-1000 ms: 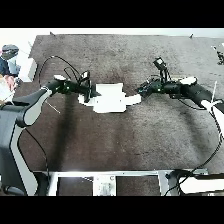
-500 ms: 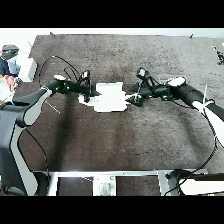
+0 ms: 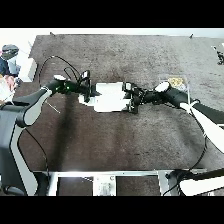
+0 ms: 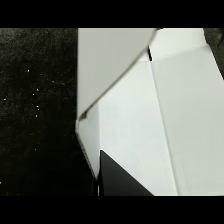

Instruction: Fold the box and place the chain.

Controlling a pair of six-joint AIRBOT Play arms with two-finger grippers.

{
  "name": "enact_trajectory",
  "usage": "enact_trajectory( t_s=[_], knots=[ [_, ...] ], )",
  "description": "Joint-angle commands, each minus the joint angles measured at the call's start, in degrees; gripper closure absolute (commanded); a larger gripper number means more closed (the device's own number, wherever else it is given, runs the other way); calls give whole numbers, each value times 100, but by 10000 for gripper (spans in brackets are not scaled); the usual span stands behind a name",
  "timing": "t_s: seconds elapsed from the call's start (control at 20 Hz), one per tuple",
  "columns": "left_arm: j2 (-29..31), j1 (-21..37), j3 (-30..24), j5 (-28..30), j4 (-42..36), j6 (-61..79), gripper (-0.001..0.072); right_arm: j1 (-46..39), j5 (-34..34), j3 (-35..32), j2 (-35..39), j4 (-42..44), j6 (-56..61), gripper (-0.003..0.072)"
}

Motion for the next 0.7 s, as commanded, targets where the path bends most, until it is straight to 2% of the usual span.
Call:
enact_trajectory(
  t_s=[0.0, 0.3, 0.65],
  knots=[
    [-4, 4, -2, -7, -4, -2, 697, 175, -365, 0, -114, -299, -87, -30],
    [-4, 4, -2, -4, -4, -2, 697, 282, -966, 4, -181, 11, -280, -21],
    [-4, 4, -2, -7, -4, -2, 697, -37, -809, 146, 42, 693, -319, -20]
  ],
)
